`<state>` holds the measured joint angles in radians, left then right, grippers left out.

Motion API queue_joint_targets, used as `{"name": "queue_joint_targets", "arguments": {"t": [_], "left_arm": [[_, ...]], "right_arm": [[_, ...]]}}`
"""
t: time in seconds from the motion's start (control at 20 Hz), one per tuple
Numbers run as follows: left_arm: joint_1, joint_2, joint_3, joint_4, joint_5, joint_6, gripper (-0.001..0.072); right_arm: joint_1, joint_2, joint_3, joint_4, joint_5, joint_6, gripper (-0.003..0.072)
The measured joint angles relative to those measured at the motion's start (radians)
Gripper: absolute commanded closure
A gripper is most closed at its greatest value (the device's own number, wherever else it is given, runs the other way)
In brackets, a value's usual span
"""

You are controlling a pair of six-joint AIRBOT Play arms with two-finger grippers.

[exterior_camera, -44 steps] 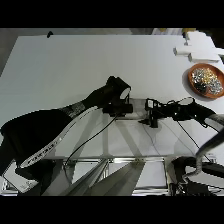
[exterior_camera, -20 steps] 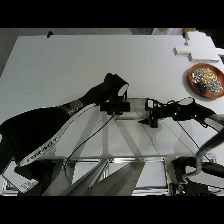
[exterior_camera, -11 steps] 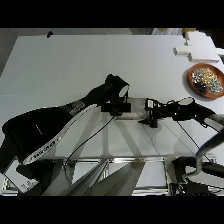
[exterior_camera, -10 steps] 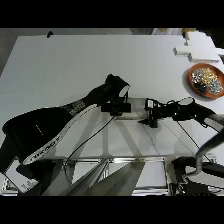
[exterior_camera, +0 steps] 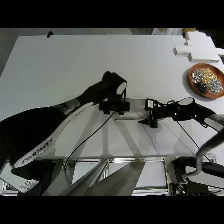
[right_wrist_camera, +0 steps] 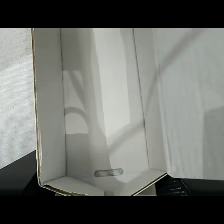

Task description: Fold the box and place the chain.

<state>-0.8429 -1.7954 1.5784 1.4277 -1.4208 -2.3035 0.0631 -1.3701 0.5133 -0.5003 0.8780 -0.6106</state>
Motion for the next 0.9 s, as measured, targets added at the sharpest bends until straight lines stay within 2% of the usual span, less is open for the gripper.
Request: {"name": "queue_joint_targets", "arguments": {"t": [0.2, 0.3, 0.35, 0.45, 0.6, 0.7, 0.9], "left_arm": [[0.069, 0.092, -0.006, -0.01, -0.023, 0.16, 0.0242], [0.11, 0.154, -0.035, -0.017, -0.036, 0.307, 0.0039], [0.13, 0.182, -0.068, -0.015, -0.035, 0.394, 0.0018], [0.178, 0.257, -0.162, -0.037, -0.012, 0.609, 0.0019], [0.253, 0.343, -0.329, -0.112, 0.08, 1.015, 0.0019], [0.29, 0.375, -0.435, -0.214, 0.157, 1.339, 0.0019], [0.324, 0.371, -0.587, -0.446, 0.336, 1.918, 0.0016]], "right_arm": [[0.0, 0.0, 0.0, 0.0, 0.0, 0.0, 0.0228], [0.0, 0.0, 0.0, 0.0, 0.0, 0.0, 0.0228], [0.0, 0.0, 0.0, 0.0, 0.0, 0.0, 0.0228], [0.0, 0.0, 0.0, 0.0, 0.0, 0.0, 0.0228], [0.0, 0.0, 0.0, 0.0, 0.0, 0.0, 0.0228], [0.0, 0.0, 0.0, 0.0, 0.0, 0.0, 0.0228], [0.0, 0.0, 0.0, 0.0, 0.0, 0.0, 0.0228]]}}
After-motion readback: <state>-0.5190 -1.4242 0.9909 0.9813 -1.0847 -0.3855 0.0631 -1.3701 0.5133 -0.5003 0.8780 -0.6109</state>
